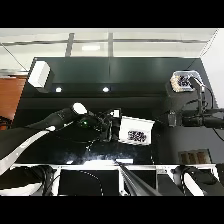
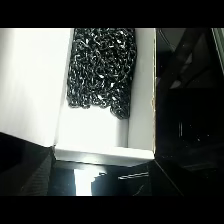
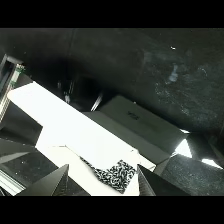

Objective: Fold the box and place the chain.

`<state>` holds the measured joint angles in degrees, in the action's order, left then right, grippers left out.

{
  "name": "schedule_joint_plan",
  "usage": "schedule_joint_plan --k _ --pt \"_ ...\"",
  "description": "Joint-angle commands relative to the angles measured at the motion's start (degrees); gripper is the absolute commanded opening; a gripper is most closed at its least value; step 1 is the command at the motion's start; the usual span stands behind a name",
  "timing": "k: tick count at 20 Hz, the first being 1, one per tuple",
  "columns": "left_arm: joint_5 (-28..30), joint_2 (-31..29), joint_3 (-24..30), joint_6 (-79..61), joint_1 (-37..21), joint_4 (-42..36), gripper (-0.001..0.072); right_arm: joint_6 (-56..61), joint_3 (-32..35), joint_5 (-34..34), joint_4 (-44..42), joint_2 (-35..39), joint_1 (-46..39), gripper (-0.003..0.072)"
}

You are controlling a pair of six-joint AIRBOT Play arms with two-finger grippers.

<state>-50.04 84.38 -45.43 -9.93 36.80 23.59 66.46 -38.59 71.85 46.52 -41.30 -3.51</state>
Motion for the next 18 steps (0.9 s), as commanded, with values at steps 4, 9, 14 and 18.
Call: schedule_joint_plan --k 4,9,14,18 --pt "0.3 0.0 -0.1 0.0 0.3 -0.1 0.0695 0.0 0.0 0.0 0.0 0.1 0.1 0.0503" --pt "0.3 0.0 -0.1 0.0 0.3 -0.1 0.0266 0.0 0.0 -1.2 0.1 0.1 0.1 0.0538" --pt "0.5 0.0 -0.1 0.0 0.2 0.0 0.0265 3.2 -0.1 -4.3 0.0 -1.1 0.1 0.072" --pt "0.5 0.0 -0.1 0.1 0.2 0.0 0.0265 -1.7 -0.1 -9.8 0.0 -4.8 0.2 0.072"
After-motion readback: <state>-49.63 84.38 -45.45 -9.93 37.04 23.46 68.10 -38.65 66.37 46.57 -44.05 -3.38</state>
